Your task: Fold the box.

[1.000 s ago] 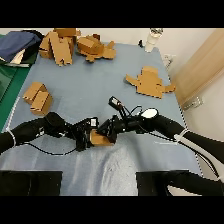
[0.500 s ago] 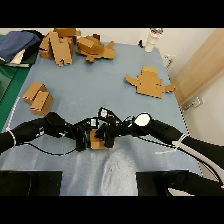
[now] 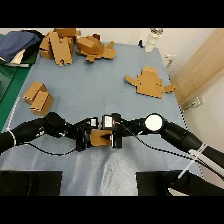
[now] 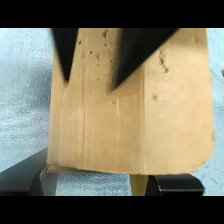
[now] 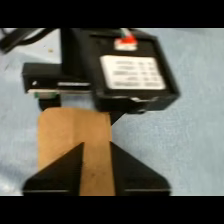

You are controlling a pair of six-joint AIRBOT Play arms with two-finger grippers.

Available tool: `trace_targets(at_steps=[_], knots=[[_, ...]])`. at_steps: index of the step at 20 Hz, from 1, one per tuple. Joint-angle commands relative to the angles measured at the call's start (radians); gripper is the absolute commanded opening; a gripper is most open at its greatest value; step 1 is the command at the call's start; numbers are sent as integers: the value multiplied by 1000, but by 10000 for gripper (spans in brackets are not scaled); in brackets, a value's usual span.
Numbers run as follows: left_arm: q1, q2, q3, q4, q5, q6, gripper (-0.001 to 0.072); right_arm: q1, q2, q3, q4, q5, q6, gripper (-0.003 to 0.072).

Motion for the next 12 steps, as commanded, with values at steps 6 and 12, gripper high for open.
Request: trace_targets(at_steps=[6,12], knots=[[0,1,0,0,0,0,231,1,45,-2,-187,122,0,427],[0,1,0,0,0,0,232,10,18,-2,-225,119,0,511]])
